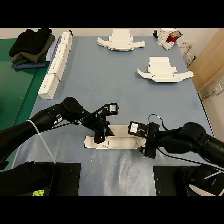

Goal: Fold the box.

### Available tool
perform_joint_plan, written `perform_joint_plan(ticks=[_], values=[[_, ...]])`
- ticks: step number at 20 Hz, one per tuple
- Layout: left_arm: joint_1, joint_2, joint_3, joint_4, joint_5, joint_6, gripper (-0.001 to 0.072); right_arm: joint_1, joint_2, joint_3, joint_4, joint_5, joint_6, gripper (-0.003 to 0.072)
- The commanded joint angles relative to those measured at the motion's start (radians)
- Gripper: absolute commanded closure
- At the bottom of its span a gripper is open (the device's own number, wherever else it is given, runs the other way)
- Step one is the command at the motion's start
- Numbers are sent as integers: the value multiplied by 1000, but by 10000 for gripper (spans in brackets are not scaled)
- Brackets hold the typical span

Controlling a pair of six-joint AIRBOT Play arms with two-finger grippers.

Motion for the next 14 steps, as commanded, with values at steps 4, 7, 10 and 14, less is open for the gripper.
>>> perform_joint_plan(ticks=[4,7,10,14], values=[[0,0,0,0,0,0,697,-285,-43,-25,442,-73,-632,-34],[0,0,0,0,0,0,697,-288,-93,-25,446,-65,-666,-34],[0,0,0,0,0,0,697,-288,-127,-25,449,-65,-656,-34],[0,0,0,0,0,0,697,-288,-118,-23,405,-66,-585,-34]])
